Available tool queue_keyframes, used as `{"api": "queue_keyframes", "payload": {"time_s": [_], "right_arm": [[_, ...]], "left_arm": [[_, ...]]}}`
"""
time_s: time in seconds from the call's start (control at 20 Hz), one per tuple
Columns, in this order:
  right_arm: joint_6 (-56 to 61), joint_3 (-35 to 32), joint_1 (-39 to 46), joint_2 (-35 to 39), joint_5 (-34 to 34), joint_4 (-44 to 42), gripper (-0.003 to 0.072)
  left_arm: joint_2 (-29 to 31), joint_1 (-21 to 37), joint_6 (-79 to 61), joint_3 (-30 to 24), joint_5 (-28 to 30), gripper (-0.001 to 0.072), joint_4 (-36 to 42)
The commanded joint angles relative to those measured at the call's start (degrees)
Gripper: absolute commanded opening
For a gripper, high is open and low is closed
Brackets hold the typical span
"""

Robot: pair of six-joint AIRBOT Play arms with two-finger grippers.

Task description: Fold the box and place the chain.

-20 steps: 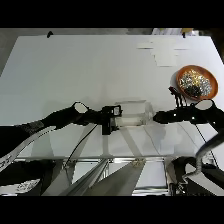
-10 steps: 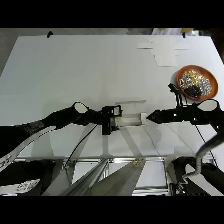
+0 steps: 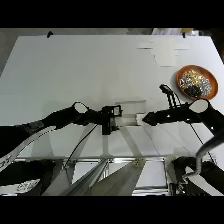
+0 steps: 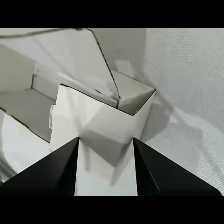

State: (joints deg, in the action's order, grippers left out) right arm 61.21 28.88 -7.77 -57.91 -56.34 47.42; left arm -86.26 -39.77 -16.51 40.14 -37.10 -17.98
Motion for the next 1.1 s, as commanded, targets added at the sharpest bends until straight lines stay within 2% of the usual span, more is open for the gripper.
{"api": "queue_keyframes", "payload": {"time_s": [0.0, 0.2, 0.25, 0.5, 0.85, 1.05], "right_arm": [[13.33, 4.11, -7.63, -0.28, 3.26, 10.05, 0.0336], [27.87, 7.74, -13.57, -3.23, 3.19, 17.81, 0.032], [29.83, 8.33, -14.82, -4.15, 2.97, 19.06, 0.0294], [43.78, 10.6, -19.78, -7.15, 0.79, 31.15, 0.0294], [53.29, 17.62, -25.55, -14.08, -4.31, 40.35, 0.0299], [58.99, 19.39, -27.26, -16.7, -3.96, 40.98, 0.0304]], "left_arm": [[0.02, 0.04, -0.02, -0.02, 0.02, 0.0101, 0.0], [0.02, 0.04, 0.0, -0.02, 0.0, 0.0101, 0.0], [0.02, 0.04, 0.0, -0.02, 0.0, 0.0101, 0.0], [0.02, 0.04, -0.02, -0.02, 0.0, 0.0101, 0.0], [0.02, 0.04, -0.02, -0.02, 0.0, 0.0101, 0.0], [0.02, 0.04, 0.0, -0.02, 0.02, 0.0101, 0.0]]}}
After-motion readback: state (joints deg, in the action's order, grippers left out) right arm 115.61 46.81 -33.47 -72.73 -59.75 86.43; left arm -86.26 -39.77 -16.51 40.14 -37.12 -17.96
